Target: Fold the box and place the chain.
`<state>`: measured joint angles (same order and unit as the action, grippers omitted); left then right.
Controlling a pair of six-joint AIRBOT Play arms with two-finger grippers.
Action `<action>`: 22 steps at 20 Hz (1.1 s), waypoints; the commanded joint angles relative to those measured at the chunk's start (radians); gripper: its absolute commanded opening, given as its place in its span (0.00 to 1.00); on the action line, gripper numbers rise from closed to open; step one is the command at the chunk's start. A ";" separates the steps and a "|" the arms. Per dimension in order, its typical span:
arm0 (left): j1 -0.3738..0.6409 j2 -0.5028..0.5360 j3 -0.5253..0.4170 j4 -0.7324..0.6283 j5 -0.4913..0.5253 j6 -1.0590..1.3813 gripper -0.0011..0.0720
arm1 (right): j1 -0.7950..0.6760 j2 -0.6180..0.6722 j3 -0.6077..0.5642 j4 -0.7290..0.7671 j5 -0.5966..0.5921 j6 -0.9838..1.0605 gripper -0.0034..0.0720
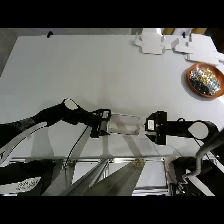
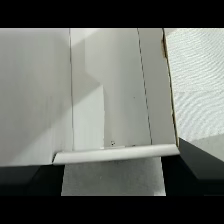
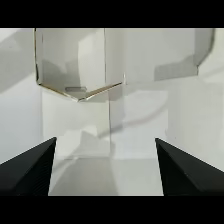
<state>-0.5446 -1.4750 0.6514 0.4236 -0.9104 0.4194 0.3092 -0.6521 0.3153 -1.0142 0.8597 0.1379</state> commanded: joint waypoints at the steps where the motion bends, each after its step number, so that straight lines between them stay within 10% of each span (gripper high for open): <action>1: 0.001 0.001 0.001 0.000 0.001 0.000 0.39 | 0.000 0.131 0.001 0.017 0.099 0.124 0.76; 3: 0.001 0.001 0.001 0.000 0.001 0.000 0.39 | 0.000 0.165 0.001 0.178 0.104 0.124 0.76; 6: 0.001 0.001 0.001 0.000 0.001 0.000 0.39 | 0.002 0.138 0.001 0.448 0.093 0.022 0.14; 7: 0.001 0.001 0.001 0.000 0.001 0.000 0.39 | 0.002 0.106 0.001 0.531 0.084 -0.031 0.10; 14: 0.001 0.001 0.001 0.000 0.001 0.000 0.39 | 0.001 -0.235 0.013 0.874 -0.294 -0.055 0.07; 22: 0.001 0.001 0.001 0.000 0.001 0.000 0.39 | 0.001 -0.357 0.058 0.651 -0.276 0.125 0.07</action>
<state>-0.5446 -1.4750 0.6514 0.4221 -0.9092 0.4187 0.3099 -0.9966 0.3458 -0.2657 0.5709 0.1837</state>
